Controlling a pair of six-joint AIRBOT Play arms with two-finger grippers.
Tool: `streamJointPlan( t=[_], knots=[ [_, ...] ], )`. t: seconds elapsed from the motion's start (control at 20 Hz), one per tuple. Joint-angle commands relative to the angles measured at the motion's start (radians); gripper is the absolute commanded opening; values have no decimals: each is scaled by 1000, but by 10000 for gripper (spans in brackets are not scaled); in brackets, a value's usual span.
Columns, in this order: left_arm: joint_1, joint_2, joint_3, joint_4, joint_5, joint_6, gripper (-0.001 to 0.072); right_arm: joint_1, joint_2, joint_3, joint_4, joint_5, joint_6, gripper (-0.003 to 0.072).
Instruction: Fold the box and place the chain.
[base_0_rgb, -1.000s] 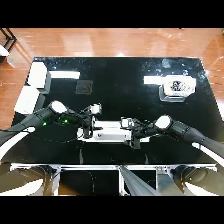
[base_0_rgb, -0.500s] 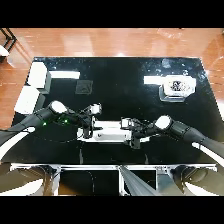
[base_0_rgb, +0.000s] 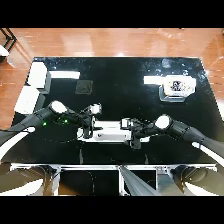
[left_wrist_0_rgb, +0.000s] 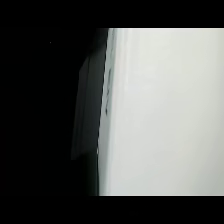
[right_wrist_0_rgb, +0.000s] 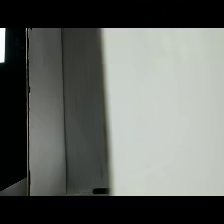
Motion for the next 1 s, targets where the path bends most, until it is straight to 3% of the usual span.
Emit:
streamJointPlan(
  t=[0.0,0.6,0.65,0.7,0.95],
  knots=[
    [0,0,0,0,-1,0,20,-1,1,-1,-23,1,31,701],
    [0,0,0,0,0,0,20,-2,27,-1,-58,-31,82,700],
    [0,0,0,0,-1,0,20,-2,27,-1,-58,-33,82,671],
    [0,0,0,0,-2,0,20,-2,27,-1,-58,-33,82,557],
    [0,0,0,-1,-14,0,21,-2,26,-1,-59,-33,82,526]
  ],
)
